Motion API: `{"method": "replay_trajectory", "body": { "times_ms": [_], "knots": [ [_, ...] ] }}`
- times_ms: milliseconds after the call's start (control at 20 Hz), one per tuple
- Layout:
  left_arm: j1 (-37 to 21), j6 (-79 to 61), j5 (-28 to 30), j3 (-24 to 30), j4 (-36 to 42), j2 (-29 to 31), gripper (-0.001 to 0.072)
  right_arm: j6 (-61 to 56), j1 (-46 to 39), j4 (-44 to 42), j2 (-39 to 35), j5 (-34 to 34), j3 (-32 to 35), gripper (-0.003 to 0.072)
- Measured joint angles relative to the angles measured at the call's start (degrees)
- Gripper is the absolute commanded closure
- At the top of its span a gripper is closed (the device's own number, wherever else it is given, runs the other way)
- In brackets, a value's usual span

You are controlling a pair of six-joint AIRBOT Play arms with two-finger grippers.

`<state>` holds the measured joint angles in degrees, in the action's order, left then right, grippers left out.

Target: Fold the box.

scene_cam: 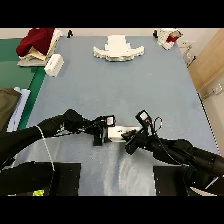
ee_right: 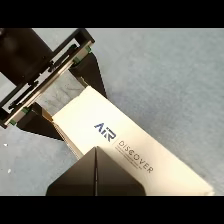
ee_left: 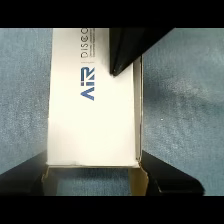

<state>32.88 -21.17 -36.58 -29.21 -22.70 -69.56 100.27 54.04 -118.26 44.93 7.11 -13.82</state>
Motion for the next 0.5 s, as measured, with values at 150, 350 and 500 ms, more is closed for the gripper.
{"method": "replay_trajectory", "body": {
  "times_ms": [150, 350, 500],
  "knots": [
    [0.00, -0.02, 0.02, 0.00, -0.04, 0.00, 0.0290, -0.22, 0.37, -0.02, 1.81, -1.25, 1.05, 0.0685],
    [0.00, -0.07, 0.00, 0.00, -0.07, 0.00, 0.0290, -0.35, 0.55, -0.17, 3.06, -2.78, 1.75, 0.0685],
    [0.02, -0.04, 0.00, 0.00, -0.04, 0.00, 0.0290, -0.37, 0.59, 0.24, 3.13, -3.41, 1.92, 0.0684]
  ]
}}
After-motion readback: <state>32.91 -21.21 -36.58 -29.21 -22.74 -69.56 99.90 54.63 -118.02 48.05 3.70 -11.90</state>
